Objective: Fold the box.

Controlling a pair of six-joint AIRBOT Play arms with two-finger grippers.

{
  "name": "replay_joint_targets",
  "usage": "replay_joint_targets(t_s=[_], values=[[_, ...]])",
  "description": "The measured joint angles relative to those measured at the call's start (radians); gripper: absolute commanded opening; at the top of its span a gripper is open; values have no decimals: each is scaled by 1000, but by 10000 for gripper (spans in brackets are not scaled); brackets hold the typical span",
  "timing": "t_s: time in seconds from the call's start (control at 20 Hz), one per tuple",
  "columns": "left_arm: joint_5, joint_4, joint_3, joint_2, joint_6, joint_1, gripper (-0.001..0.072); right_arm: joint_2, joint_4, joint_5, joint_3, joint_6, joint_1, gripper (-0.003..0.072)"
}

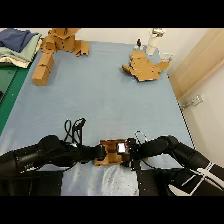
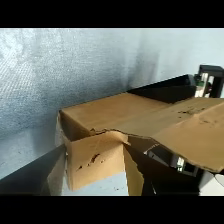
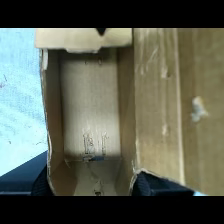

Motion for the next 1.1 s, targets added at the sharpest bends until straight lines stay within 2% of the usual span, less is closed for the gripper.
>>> replay_joint_targets(t_s=[0.55, 0.75, 1.1], values=[[222, 196, 195, -192, -257, -81, 541, 0, 0, 0, 0, 0, 0, 537], [297, 228, 258, -217, -282, -84, 541, 0, 1, 0, 0, 0, 0, 537], [340, 246, 312, -222, -288, -84, 522, 0, 1, -1, 0, 1, 0, 537]])
